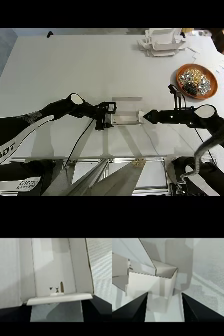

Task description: Fold the box and place the chain.

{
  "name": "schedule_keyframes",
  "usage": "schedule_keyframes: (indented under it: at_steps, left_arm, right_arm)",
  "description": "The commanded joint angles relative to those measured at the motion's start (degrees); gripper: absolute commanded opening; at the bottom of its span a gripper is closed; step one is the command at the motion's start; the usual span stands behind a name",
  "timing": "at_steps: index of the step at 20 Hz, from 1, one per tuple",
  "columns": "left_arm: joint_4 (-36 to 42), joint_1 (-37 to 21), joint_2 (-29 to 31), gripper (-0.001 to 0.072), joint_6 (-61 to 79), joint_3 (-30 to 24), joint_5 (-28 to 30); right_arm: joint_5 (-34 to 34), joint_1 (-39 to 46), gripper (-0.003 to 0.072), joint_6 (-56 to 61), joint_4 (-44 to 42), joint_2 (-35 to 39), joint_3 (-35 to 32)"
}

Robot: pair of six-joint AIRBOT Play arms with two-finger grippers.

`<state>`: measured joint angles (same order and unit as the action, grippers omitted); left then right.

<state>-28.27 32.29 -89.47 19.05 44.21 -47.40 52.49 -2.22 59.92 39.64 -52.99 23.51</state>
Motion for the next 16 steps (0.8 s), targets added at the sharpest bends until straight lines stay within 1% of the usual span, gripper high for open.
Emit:
schedule_keyframes:
  at_steps: [1,5,7,8,9,11,13,16]
  left_arm:
    - [-0.02,-0.07,0.02,0.0088,0.00,0.07,0.02]
    - [-0.02,-0.07,0.02,0.0088,0.00,0.07,0.02]
    - [-0.02,-0.07,0.02,0.0088,0.00,0.07,0.02]
    - [-0.02,-0.07,0.02,0.0088,0.00,0.07,0.00]
    - [-0.02,-0.07,0.02,0.0088,0.00,0.07,0.00]
    - [-0.02,-0.07,0.02,0.0088,0.00,0.07,0.02]
    - [-0.02,-0.07,0.02,0.0088,0.00,0.07,0.02]
    - [-0.02,-0.07,0.02,0.0088,0.00,0.07,0.02]
  right_arm:
    - [-0.74,-2.99,0.0479,5.38,4.24,-0.26,2.89]
    - [-1.20,-12.22,0.0479,19.87,17.68,-4.68,9.16]
    - [-1.57,-15.74,0.0482,27.19,23.65,-7.21,10.16]
    - [-1.97,-17.22,0.0535,29.70,25.64,-7.91,10.34]
    - [-2.36,-18.69,0.0555,31.69,26.86,-8.22,10.62]
    - [-2.82,-21.40,0.0553,34.23,28.30,-8.70,12.13]
    - [-2.03,-23.58,0.0545,38.73,31.58,-10.29,14.95]
    - [2.23,-26.80,0.0524,45.77,37.13,-14.67,19.34]
